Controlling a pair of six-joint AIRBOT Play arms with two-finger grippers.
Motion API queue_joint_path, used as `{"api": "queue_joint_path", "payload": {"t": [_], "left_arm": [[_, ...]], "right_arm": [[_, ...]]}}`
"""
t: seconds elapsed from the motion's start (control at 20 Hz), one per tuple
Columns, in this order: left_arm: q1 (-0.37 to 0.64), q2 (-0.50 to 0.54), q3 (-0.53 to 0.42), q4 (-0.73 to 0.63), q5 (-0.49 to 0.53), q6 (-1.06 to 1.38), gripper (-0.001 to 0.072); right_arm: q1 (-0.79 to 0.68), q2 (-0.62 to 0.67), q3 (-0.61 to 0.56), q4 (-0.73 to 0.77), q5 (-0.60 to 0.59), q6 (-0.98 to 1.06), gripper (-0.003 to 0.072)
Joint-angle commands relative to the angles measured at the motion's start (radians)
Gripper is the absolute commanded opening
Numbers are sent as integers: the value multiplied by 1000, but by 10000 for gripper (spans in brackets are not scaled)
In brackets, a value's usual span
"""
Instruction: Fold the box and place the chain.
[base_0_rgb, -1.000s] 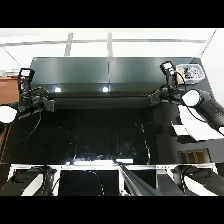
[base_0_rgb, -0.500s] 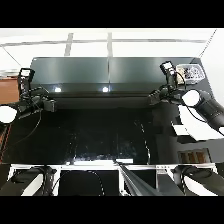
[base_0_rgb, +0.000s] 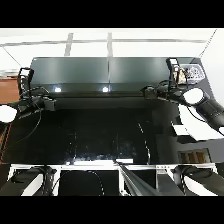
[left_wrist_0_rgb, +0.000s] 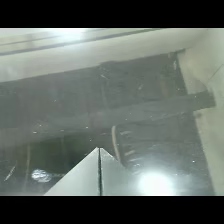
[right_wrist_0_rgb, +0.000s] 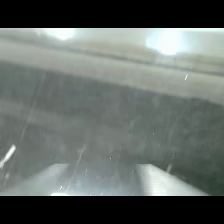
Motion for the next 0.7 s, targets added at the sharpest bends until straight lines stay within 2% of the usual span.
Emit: {"api": "queue_joint_path", "payload": {"t": [0.0, 0.05, 0.1, 0.15, 0.2, 0.3, 0.4, 0.5, 0.55, 0.65], "left_arm": [[-1, -6, -3, -111, 5, 0, 23], [-11, -24, -4, -185, 0, 10, 55], [-34, -47, -4, -203, -23, 25, 343], [-71, -71, -4, -196, -55, 36, 715], [-106, -92, 0, -184, -82, 36, 718], [-162, -119, 10, -134, -87, -50, 717], [-193, -132, 19, 8, -92, -330, 710], [-196, -140, 37, 218, -179, -717, 685], [-196, -139, 39, 259, -212, -762, 685], [-196, -139, 39, 258, -235, -763, 685]], "right_arm": [[-37, 0, 16, -166, -19, -9, 708], [-79, 0, 29, -313, -4, 68, 706], [-146, -1, 39, -463, -7, 233, 705], [-243, -1, 50, -624, -6, 434, 705], [-344, -1, 55, -735, 8, 577, 705], [-552, -6, 55, -792, 86, 625, 705], [-739, -27, 55, -790, 126, 585, 704], [-890, -76, 102, -790, 163, 541, 704], [-950, -117, 159, -789, 230, 478, 704], [-1033, -213, 301, -762, 423, 278, 704]]}}
